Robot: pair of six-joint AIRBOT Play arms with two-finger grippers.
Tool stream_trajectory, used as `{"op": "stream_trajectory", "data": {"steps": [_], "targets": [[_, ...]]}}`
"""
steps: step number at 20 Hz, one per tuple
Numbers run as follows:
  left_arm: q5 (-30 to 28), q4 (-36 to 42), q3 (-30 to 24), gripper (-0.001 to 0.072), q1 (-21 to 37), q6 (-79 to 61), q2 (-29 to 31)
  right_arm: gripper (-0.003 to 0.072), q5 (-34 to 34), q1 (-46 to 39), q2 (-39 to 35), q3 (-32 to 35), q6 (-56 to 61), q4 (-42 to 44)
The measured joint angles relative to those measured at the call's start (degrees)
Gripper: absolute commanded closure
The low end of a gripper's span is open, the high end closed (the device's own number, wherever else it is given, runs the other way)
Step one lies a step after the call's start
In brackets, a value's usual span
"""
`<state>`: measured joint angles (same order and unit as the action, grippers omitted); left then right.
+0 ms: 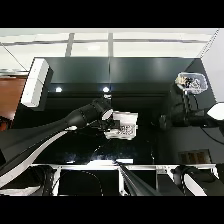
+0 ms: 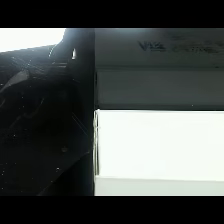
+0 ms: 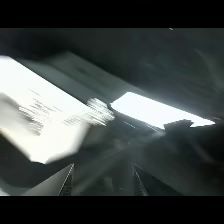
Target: Fold the box and place the chain.
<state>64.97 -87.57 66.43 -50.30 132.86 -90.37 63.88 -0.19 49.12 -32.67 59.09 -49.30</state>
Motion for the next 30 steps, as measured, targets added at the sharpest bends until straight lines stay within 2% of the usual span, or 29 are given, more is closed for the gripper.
{"op": "stream_trajectory", "data": {"steps": [2, 3, 4, 8, 11, 14, 18, 23, 24, 25, 26, 27, 28, 30], "targets": [[0.0, 0.0, 0.0, 0.0679, 0.0, 0.0, 0.0, 0.0245, -6.3, -0.2, 0.0, 4.2, -3.6, -0.1], [-0.1, 0.0, 0.0, 0.0679, 0.0, 0.0, 0.0, 0.0213, -8.8, 0.6, 0.2, 5.8, -5.6, -0.1], [-0.1, 0.0, 0.0, 0.0679, 0.0, 0.0, 0.0, 0.0061, -11.4, 1.9, 0.5, 7.1, -8.3, 0.5], [-0.1, 0.0, 0.0, 0.0679, 0.0, 0.0, 0.0, 0.0059, -18.1, 9.0, 3.1, 9.5, -24.0, 1.4], [-0.1, 0.0, 0.0, 0.0679, 0.0, 0.0, 0.0, 0.0060, -20.2, 13.8, 6.8, 9.8, -41.0, 6.3], [-0.1, 0.0, 0.0, 0.0679, 0.0, 0.0, 0.0, 0.0061, -21.9, 16.4, 9.9, 9.4, -52.2, 10.1], [-0.2, 0.0, 0.0, 0.0679, 0.0, 0.0, 0.0, 0.0063, -23.5, 17.8, 13.7, 7.7, -61.7, 15.6], [-0.1, 0.0, 0.0, 0.0679, 0.0, 0.0, 0.0, 0.0072, -25.1, 18.4, 16.3, 6.6, -65.7, 15.7], [-0.1, 0.0, 0.0, 0.0679, 0.0, 0.0, 0.0, 0.0185, -25.2, 18.4, 16.5, 6.5, -66.0, 15.3], [-0.1, 0.0, 0.0, 0.0679, 0.0, 0.0, 0.0, 0.0198, -25.3, 18.4, 16.7, 6.4, -66.2, 14.8], [0.0, 0.0, 0.0, 0.0679, 0.0, 0.0, 0.0, 0.0276, -25.5, 18.4, 16.9, 6.4, -66.4, 14.6], [0.0, 0.0, 0.0, 0.0679, 0.0, 0.0, 0.0, 0.0479, -25.7, 18.4, 17.0, 6.4, -66.5, 14.4], [0.0, 0.0, 0.0, 0.0679, 0.0, 0.0, 0.0, 0.0568, -25.7, 18.4, 17.0, 6.4, -66.6, 14.3], [0.0, 0.0, 0.0, 0.0679, 0.0, 0.1, 0.0, 0.0570, -26.2, 18.4, 17.2, 6.3, -66.6, 14.2]]}}
